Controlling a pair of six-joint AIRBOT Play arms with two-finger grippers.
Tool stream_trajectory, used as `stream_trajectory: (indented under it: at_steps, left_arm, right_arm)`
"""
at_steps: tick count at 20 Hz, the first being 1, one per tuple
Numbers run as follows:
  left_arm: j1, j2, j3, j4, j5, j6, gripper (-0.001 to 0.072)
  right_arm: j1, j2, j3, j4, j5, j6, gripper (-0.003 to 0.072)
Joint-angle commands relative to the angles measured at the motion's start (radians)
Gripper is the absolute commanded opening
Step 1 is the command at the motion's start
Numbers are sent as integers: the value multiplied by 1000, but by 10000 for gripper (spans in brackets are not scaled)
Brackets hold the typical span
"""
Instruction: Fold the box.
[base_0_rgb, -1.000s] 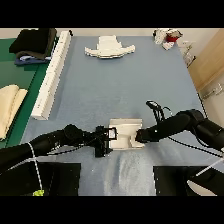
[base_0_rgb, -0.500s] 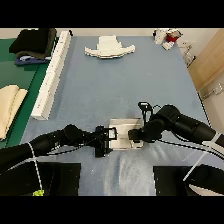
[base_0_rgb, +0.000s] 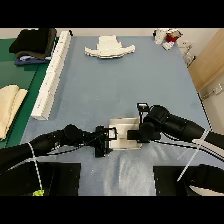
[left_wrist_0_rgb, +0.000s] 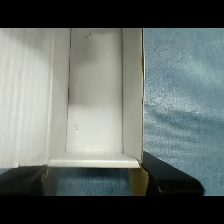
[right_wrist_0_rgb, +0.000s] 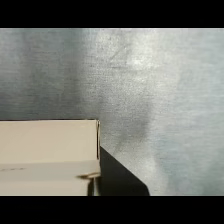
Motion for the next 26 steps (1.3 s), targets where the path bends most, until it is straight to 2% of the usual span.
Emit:
stream_trajectory:
  at_steps: [1,6,7,8,9,12,16,17,18,19,21,23,25,26]
  left_arm:
    - [1,0,1,0,0,0,440]
    - [1,0,1,0,0,0,440]
    - [1,0,1,0,0,0,440]
    - [1,0,1,0,0,0,440]
    - [1,0,1,0,0,0,440]
    - [1,0,1,0,0,0,440]
    - [1,0,1,0,0,0,440]
    - [1,0,1,0,0,0,440]
    - [1,0,1,0,0,0,440]
    - [1,0,1,0,0,0,440]
    - [1,0,1,0,0,0,440]
    - [1,0,1,0,0,0,440]
    - [1,0,1,0,0,0,440]
    - [1,0,1,0,0,0,440]
  right_arm:
    - [2,-4,2,-11,-11,10,6]
    - [2,-4,3,-10,-19,18,8]
    - [2,-3,6,-10,-22,18,129]
    - [2,-2,14,-10,-34,18,370]
    - [2,0,28,-10,-56,18,493]
    - [0,25,88,-27,-152,16,538]
    - [-22,113,174,-124,-313,14,517]
    - [-56,135,177,-150,-337,5,402]
    - [-110,151,174,-171,-337,-32,217]
    - [-178,154,174,-170,-328,-88,131]
    - [-354,123,163,-116,-257,-262,26]
    - [-529,53,155,73,-140,-458,6]
    - [-673,-43,155,405,-56,-720,6]
    - [-723,-97,156,563,-51,-842,6]
